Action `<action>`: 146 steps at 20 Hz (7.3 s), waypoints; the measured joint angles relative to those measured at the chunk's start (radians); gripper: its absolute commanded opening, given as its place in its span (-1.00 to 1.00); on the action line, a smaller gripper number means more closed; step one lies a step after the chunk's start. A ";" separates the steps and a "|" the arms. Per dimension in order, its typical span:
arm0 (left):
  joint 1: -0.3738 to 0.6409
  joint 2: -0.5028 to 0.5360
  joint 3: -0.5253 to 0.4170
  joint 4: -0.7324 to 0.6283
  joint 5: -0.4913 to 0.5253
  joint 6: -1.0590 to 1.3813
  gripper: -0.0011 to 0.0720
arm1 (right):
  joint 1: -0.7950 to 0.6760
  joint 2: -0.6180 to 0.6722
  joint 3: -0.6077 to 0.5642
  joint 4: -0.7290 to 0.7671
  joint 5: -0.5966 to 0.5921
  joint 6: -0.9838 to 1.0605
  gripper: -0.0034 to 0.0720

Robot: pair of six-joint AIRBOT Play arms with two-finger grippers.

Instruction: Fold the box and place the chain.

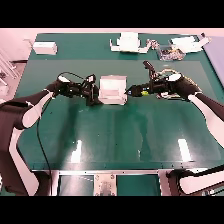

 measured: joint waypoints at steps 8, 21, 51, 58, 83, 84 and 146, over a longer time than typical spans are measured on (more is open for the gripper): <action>0.001 0.000 0.000 0.000 0.000 0.000 -0.05 | 0.023 -0.010 0.011 -0.009 -0.007 0.017 -0.09; 0.000 0.000 0.000 -0.001 -0.001 0.001 -0.05 | 0.146 -0.010 0.170 -0.413 0.066 0.397 0.01; -0.002 0.000 0.000 0.000 -0.014 0.000 -0.05 | 0.290 -0.138 0.351 -0.849 0.113 0.853 0.09; -0.001 0.000 0.000 -0.001 -0.015 0.000 -0.05 | 0.315 -0.166 0.381 -0.903 0.150 0.909 -0.16; -0.001 0.000 0.000 -0.002 -0.014 -0.002 -0.05 | 0.328 -0.177 0.479 -0.987 0.251 0.992 0.28; -0.001 0.000 0.000 -0.002 -0.013 -0.002 -0.04 | 0.327 -0.177 0.479 -0.990 0.251 0.994 0.28; -0.001 0.000 0.000 0.000 -0.007 0.000 -0.05 | 0.309 0.002 0.454 -1.009 0.123 0.947 0.45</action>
